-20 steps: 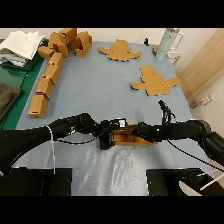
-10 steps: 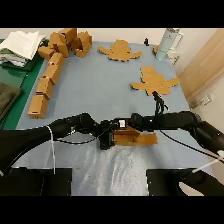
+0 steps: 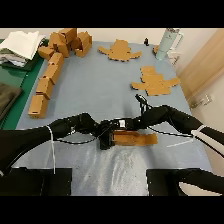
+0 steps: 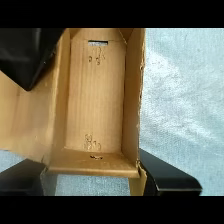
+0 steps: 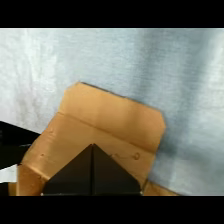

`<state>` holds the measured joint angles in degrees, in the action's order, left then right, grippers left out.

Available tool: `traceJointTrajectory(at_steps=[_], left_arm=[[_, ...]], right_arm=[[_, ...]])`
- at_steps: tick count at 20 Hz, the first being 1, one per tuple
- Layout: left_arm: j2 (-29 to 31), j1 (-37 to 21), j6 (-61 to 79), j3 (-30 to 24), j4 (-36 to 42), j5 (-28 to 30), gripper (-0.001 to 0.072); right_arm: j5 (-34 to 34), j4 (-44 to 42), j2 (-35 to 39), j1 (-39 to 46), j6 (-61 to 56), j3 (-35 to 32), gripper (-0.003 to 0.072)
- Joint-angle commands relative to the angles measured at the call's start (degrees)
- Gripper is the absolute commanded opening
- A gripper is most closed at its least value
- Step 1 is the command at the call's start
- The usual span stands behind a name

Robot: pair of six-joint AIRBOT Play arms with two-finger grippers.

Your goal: Fold the box.

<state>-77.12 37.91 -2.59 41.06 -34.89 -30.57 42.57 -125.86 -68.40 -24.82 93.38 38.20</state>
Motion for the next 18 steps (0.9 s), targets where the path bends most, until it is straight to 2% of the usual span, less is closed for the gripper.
traceJointTrajectory(at_steps=[1, 5, 10, 14, 18], left_arm=[[-0.02, -0.04, 0.02, 0.02, -0.02, 0.04, 0.0436], [-0.02, -0.04, 0.02, 0.02, -0.02, 0.02, 0.0436], [-0.02, -0.04, 0.02, 0.02, -0.02, 0.04, 0.0436], [-0.02, -0.04, 0.02, 0.02, -0.02, 0.04, 0.0436], [-0.02, -0.04, 0.02, 0.02, -0.02, 0.04, 0.0436]], right_arm=[[-0.59, 0.04, -1.88, -0.07, 3.82, 0.31, 0.0006], [0.17, 0.04, -0.96, -0.07, 4.72, 1.11, 0.0006], [2.19, 1.97, 8.61, -0.04, 8.04, 2.32, 0.0006], [10.21, 9.27, 17.46, -0.07, 5.53, 1.77, 0.0005], [17.25, 11.04, 27.91, -0.09, 7.89, -3.72, 0.0005]])
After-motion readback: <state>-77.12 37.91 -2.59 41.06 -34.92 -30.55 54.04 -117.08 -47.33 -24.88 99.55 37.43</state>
